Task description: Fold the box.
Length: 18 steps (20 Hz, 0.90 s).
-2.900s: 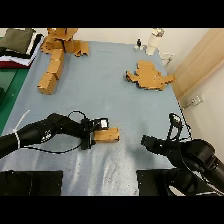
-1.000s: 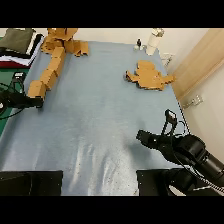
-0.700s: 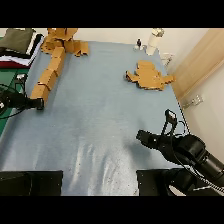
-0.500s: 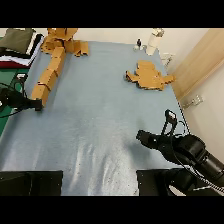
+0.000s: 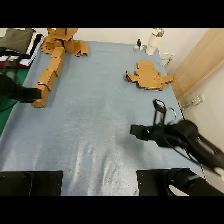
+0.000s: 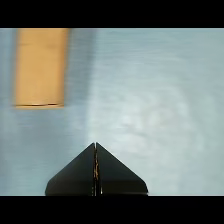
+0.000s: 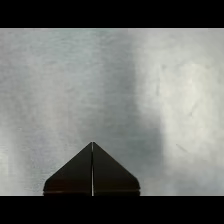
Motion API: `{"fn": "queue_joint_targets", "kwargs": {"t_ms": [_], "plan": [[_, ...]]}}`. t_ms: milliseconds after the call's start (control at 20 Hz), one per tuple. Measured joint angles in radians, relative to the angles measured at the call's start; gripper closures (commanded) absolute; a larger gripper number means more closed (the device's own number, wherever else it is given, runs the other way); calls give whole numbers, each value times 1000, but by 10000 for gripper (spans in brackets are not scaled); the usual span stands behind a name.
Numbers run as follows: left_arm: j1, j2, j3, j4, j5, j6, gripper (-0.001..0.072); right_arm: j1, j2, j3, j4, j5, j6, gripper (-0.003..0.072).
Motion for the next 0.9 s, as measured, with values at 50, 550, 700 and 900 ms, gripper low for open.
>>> {"fn": "queue_joint_targets", "kwargs": {"t_ms": [50,550,700,900], "plan": [[-58,2,4,-29,4,-13,698,-15,-80,57,14,-10,-56,686],[-451,-101,14,-134,-107,-175,696,-54,-628,470,125,-127,-349,685],[-467,-113,14,-147,-116,-188,696,-55,-653,492,132,-191,-365,685],[-474,-118,14,-150,-123,-195,696,-55,-665,502,135,-243,-375,685]]}}
